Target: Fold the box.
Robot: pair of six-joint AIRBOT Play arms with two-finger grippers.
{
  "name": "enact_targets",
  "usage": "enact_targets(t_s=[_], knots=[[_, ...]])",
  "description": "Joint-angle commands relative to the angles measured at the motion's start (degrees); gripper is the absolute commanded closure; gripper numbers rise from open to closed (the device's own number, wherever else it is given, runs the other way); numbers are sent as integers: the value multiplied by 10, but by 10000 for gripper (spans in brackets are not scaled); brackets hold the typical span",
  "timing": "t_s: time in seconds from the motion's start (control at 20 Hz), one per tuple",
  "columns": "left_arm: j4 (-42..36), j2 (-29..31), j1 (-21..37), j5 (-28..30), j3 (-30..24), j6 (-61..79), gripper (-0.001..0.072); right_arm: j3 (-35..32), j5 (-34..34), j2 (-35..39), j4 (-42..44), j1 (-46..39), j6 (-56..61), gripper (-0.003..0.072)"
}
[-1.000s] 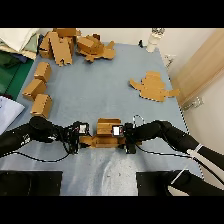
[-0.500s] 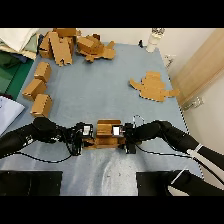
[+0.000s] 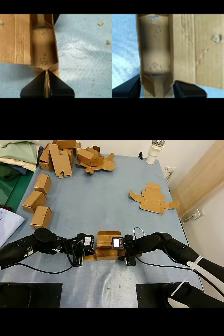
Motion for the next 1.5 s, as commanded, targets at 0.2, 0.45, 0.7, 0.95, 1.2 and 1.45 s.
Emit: enact_targets(t_s=[0.2,0.45,0.7,0.95,1.2,1.45], knots=[[0,-7,-20,1,13,0,660,0,0,0,0,0,0,145],[0,-8,-63,46,13,0,660,0,0,0,0,0,0,145],[0,-26,-65,66,14,-1,657,0,0,0,0,0,0,145],[-2,-26,-65,75,19,-30,306,0,0,0,0,0,0,145],[-3,-26,-65,74,30,-31,298,0,0,0,0,0,0,145],[-2,-26,-64,75,30,-31,298,0,0,0,0,0,0,145]])
